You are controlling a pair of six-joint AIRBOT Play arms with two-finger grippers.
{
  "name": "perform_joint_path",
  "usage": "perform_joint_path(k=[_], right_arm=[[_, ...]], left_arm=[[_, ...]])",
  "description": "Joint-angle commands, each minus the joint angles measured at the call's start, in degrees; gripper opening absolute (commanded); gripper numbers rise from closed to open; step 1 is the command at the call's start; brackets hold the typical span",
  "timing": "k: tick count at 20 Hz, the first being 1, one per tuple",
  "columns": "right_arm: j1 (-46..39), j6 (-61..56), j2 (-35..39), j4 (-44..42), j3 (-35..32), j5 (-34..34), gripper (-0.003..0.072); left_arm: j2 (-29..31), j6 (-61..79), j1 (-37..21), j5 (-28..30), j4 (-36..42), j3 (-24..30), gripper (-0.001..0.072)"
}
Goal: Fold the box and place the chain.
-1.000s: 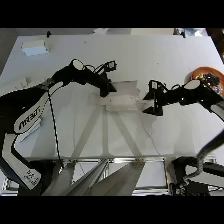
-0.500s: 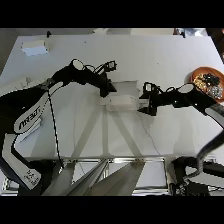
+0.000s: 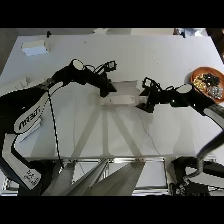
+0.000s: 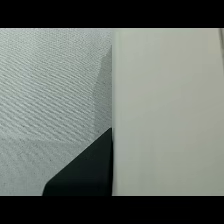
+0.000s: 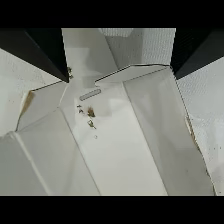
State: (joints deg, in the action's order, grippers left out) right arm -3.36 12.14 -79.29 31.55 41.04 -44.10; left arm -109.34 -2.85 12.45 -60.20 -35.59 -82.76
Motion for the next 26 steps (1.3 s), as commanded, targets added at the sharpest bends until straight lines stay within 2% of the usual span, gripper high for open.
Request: perform_joint_path(k=[1,9,13,16,26], right_arm=[[0.0,-3.0,0.0,-0.3,0.0,1.3,0.0691],[0.0,-4.9,0.1,-1.3,0.2,3.5,0.0691],[0.0,-5.0,0.1,-3.3,2.4,3.7,0.0691],[0.0,-4.1,0.1,-3.2,3.0,6.2,0.0691],[-2.3,9.3,-1.2,-5.2,3.1,3.7,0.0691]], left_arm=[[0.0,0.0,0.0,0.0,0.0,0.0,0.0012],[0.0,0.0,0.0,0.0,0.0,0.0,0.0012],[0.0,0.0,0.0,0.0,0.0,0.0,0.0012],[0.0,0.0,0.0,0.0,0.0,0.0,0.0012],[0.0,0.0,0.0,0.0,0.0,0.0,0.0012]])
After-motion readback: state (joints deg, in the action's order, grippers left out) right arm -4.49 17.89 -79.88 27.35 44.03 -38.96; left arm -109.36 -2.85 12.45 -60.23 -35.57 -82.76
